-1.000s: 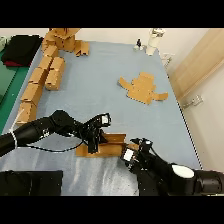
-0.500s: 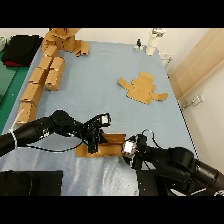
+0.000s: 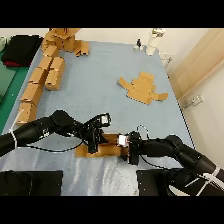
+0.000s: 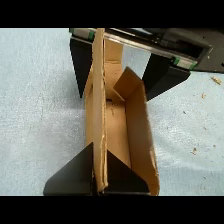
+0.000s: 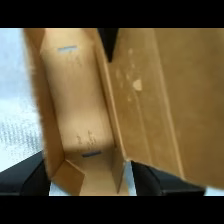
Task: Fold the box.
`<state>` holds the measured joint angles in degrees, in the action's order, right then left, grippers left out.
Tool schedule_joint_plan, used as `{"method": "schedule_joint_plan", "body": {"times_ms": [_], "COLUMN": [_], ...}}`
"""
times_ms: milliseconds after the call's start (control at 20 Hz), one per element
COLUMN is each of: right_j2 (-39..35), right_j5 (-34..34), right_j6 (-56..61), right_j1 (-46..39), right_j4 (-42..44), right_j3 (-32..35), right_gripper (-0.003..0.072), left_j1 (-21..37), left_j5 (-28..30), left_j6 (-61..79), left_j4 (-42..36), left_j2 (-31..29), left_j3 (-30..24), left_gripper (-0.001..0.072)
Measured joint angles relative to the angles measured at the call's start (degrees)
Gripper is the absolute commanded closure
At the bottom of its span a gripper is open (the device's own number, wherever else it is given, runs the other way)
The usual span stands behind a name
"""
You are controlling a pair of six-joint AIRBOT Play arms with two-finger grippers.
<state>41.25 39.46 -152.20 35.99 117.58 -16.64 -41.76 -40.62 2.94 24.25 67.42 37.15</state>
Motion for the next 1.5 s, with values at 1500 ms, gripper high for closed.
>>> {"method": "schedule_joint_plan", "body": {"times_ms": [1500], "right_j2": [5.16], "right_j5": [0.98], "right_j6": [-6.82], "right_j1": [-0.72], "right_j4": [3.5], "right_j3": [-0.35], "right_gripper": [0.0189], "left_j1": [-0.09], "left_j5": [-0.2], "left_j6": [0.02], "left_j4": [0.02], "left_j2": [0.0], "left_j3": [0.0], "left_gripper": [0.0697]}}
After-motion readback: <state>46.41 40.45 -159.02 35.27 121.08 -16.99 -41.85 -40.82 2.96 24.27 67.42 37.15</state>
